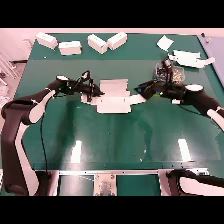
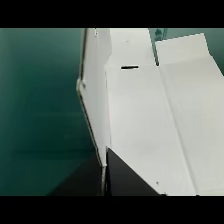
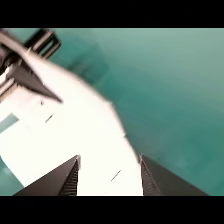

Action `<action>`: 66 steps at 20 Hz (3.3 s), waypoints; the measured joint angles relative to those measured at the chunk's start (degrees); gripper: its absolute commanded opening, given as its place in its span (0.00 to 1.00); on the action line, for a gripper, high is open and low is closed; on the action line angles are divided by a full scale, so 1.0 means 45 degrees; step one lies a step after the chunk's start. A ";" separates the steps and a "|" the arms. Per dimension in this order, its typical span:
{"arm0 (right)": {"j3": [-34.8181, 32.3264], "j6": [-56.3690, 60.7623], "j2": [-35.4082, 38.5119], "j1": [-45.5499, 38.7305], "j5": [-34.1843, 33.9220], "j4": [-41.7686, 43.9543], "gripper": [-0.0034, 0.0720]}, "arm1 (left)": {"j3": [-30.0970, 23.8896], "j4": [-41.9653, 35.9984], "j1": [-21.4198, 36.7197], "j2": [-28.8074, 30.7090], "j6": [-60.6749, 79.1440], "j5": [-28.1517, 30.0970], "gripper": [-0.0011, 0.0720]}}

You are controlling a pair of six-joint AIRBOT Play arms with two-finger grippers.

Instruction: Fold the box and place the chain.

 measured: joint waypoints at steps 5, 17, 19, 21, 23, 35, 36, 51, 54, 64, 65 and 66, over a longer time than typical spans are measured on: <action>-0.1005 -0.2205 0.0481 0.1880 -0.1039 -0.1719 0.71 | -0.0005 -0.0015 0.0000 0.0000 0.0000 0.0000 0.04; -0.1263 -0.3021 -0.0160 0.3915 -0.2890 -0.6028 0.73 | -0.0005 -0.0019 0.0000 0.0000 0.0000 -0.0005 0.04; -0.1263 -0.3031 -0.0253 0.3968 -0.2992 -0.6149 0.73 | -0.0005 -0.0024 0.0000 0.0000 0.0000 -0.0005 0.04; -0.1263 -0.3036 -0.0437 0.3997 -0.3220 -0.6237 0.73 | -0.0005 -0.0024 0.0000 0.0000 0.0000 -0.0005 0.04; -0.1263 -0.3041 -0.0593 0.4012 -0.3619 -0.6256 0.73 | -0.0005 -0.0024 0.0000 0.0000 0.0000 -0.0005 0.04; -0.0398 -0.3196 -0.0461 0.3900 -0.4745 -0.4949 0.76 | 0.0000 -0.0029 0.0000 0.0000 0.0000 0.0024 0.04; -0.0369 -0.3264 -0.0359 0.3900 -0.4745 -0.4940 0.77 | 0.0000 -0.0029 0.0000 0.0000 0.0000 0.0015 0.04; -0.0175 -0.6926 -0.0559 0.2375 -0.3619 -0.2244 0.86 | -0.0005 -0.0015 0.0000 -0.0005 -0.0078 -0.0049 0.04; 0.0117 -0.7582 -0.0933 0.2137 -0.3177 -0.1855 0.86 | -0.0005 -0.0015 0.0000 -0.0005 -0.0083 -0.0068 0.04; 0.1885 -0.8335 -0.2574 0.1078 -0.0797 -0.1511 0.86 | -0.0005 -0.0005 0.0000 -0.0005 -0.0102 -0.0253 0.04; 0.2089 -0.8354 -0.2754 0.0967 -0.0481 -0.1515 0.86 | -0.0005 -0.0005 0.0000 -0.0010 -0.0102 -0.0277 0.04; 0.2312 -0.8359 -0.2943 0.0840 -0.0107 -0.1520 0.86 | -0.0005 -0.0005 0.0000 -0.0010 -0.0102 -0.0291 0.04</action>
